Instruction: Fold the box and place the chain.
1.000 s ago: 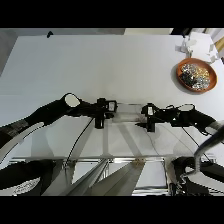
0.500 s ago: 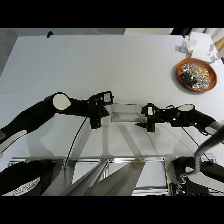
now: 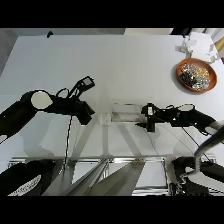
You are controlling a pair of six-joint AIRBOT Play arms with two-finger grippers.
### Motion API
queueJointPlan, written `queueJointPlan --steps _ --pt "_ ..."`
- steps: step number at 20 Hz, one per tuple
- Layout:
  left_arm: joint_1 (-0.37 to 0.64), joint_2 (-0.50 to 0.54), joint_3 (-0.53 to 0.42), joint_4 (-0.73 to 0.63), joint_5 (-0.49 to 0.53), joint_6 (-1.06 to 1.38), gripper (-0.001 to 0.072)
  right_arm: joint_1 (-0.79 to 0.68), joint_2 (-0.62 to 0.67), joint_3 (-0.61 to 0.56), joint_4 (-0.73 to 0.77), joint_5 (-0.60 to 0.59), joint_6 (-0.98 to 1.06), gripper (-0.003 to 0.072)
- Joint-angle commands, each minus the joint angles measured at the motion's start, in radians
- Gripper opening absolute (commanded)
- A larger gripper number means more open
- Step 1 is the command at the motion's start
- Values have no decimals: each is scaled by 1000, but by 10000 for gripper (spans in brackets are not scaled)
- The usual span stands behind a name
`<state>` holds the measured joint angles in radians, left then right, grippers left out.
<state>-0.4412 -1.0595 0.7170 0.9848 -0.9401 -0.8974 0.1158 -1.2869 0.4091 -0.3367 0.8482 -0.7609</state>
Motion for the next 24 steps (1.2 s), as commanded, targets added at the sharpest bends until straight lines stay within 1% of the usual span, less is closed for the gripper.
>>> queueJointPlan --steps 1,2,4,7,9,14,24 --pt "53 -25 -53 34 -1 -198 3 0 1 0 0 0 0 395" --pt "52 -52 -57 31 2 -214 3 0 1 0 0 0 0 395" --pt "51 -121 -57 -32 18 -214 4 0 1 0 0 0 0 395" --pt "46 -222 -57 -162 90 -213 4 0 1 0 0 0 0 395" --pt "37 -258 -57 -193 119 -208 4 0 1 0 0 0 0 395" --pt "20 -272 -57 -235 145 -202 8 0 1 0 0 0 0 395" --pt "-5 -298 -57 -281 146 -202 7 0 1 0 0 0 0 395"
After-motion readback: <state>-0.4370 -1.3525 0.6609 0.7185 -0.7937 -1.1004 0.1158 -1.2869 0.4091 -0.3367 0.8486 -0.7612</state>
